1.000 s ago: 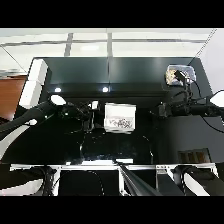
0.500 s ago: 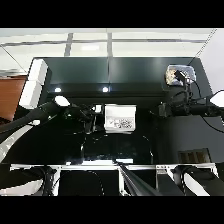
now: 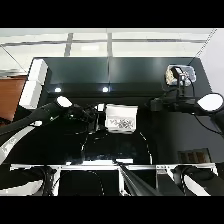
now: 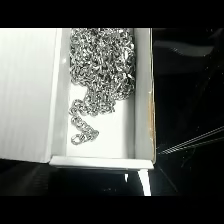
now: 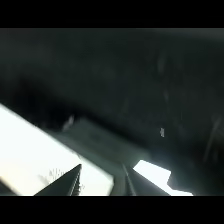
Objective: Fold the box and place the chain.
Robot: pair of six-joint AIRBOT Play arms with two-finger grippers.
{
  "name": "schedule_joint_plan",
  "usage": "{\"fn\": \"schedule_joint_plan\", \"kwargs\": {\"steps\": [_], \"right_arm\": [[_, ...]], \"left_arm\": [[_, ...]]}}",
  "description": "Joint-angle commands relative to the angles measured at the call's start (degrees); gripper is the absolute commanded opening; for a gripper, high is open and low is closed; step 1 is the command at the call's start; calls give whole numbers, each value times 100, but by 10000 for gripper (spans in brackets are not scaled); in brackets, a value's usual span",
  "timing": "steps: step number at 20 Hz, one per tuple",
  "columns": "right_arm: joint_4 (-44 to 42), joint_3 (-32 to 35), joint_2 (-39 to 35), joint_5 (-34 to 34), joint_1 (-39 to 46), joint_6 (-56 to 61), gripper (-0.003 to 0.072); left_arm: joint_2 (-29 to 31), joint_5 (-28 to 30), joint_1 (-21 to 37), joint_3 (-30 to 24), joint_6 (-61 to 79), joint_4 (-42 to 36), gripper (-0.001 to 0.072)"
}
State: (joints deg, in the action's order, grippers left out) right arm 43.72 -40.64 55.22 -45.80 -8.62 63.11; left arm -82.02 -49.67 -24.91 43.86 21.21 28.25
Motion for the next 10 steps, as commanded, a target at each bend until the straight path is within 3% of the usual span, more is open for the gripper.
{"fn": "schedule_joint_plan", "kwargs": {"steps": [1,6,8,10], "right_arm": [[-109,-22,256,1196,-579,396,693],[-295,-341,894,1272,-1019,391,698],[-136,-339,1032,905,-1161,48,697],[-114,-358,1003,304,-1263,-1165,670]], "left_arm": [[0,109,-55,7,2,-22,504],[0,118,-55,7,2,-24,461],[0,118,-55,7,2,-24,461],[0,118,-55,7,2,-24,460]]}}
